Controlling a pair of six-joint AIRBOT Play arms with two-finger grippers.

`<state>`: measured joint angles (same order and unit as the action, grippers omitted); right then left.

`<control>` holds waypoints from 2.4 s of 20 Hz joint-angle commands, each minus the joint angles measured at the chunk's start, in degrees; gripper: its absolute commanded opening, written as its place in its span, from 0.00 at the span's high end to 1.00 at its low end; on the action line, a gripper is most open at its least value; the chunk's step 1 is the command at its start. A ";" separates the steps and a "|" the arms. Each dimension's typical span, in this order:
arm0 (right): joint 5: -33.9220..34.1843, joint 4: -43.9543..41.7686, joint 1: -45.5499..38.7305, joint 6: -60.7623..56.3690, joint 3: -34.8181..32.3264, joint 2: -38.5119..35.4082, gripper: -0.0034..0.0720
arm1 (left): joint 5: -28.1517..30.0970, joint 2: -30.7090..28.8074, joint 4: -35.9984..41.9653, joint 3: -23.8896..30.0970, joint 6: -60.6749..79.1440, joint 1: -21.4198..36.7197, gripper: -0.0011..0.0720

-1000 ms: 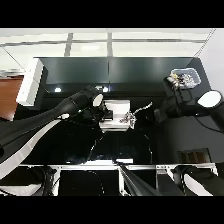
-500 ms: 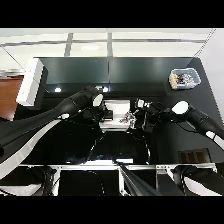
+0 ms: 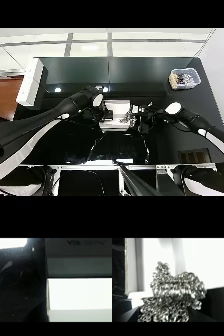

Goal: Fold the box and place the chain.

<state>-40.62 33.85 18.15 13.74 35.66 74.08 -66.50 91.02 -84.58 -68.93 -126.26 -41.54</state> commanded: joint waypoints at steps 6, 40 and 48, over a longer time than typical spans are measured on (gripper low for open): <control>3.58 0.76 -0.22 -4.55 0.48 2.56 0.37 | -0.04 -0.02 0.02 0.02 0.02 -0.04 0.94; -12.13 -16.39 -0.79 -60.76 24.37 -23.96 0.93 | -0.02 -0.02 0.02 0.02 0.02 -0.04 0.94; -12.11 -0.13 2.60 -67.56 22.64 -16.46 0.93 | -0.02 -0.02 0.02 0.02 0.02 -0.04 0.94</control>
<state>-52.77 25.30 20.29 -50.02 59.27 55.77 -66.54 91.02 -84.53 -68.93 -126.26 -41.54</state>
